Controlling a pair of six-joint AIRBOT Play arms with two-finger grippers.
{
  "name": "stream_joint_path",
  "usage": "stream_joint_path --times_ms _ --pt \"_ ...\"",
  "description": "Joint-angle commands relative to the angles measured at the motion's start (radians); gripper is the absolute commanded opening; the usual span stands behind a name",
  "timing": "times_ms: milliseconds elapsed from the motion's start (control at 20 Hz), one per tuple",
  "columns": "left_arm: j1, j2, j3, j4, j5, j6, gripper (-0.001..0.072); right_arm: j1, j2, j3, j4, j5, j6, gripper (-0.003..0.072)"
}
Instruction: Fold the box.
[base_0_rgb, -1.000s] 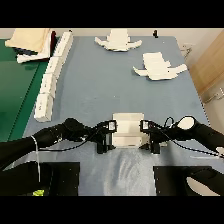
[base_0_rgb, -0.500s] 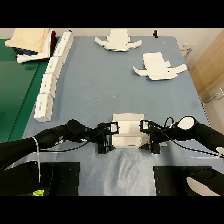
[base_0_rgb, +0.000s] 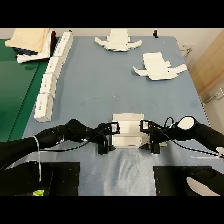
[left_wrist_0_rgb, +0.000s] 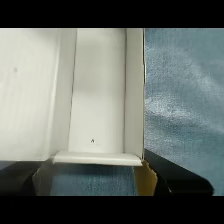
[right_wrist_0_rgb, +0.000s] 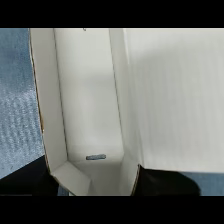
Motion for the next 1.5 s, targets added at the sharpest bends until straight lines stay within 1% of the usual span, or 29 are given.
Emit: stream_joint_path --times_ms 0,50,150,1200,1250,1300,1350,1450 --pt "0.000 -0.012 0.011 0.002 -0.023 -0.005 0.0691 0.000 0.000 0.001 0.000 0.000 0.000 0.0530" --pt "0.000 -0.012 0.011 0.003 -0.023 -0.004 0.0687 0.000 0.000 0.001 0.000 0.000 0.000 0.0530" --pt "0.000 -0.012 0.011 0.005 -0.024 -0.004 0.0450 0.000 0.000 0.001 0.000 0.000 0.000 0.0531" --pt "0.000 -0.012 0.012 -0.002 -0.023 -0.004 0.0455 0.000 0.000 0.000 0.001 0.000 0.000 0.0530" --pt "0.000 -0.012 0.012 -0.002 -0.023 -0.004 0.0454 0.000 0.000 0.001 0.008 0.001 0.001 0.0539" --pt "0.000 -0.012 0.012 -0.002 -0.023 -0.004 0.0454 0.000 0.000 0.001 0.037 -0.003 -0.001 0.0720" --pt "0.000 -0.012 0.012 -0.003 -0.023 -0.005 0.0454 -0.001 0.002 0.003 0.062 -0.006 0.002 0.0720" --pt "0.000 -0.012 0.012 -0.002 -0.023 -0.004 0.0454 -0.001 0.013 0.006 0.051 0.020 0.051 0.0720"
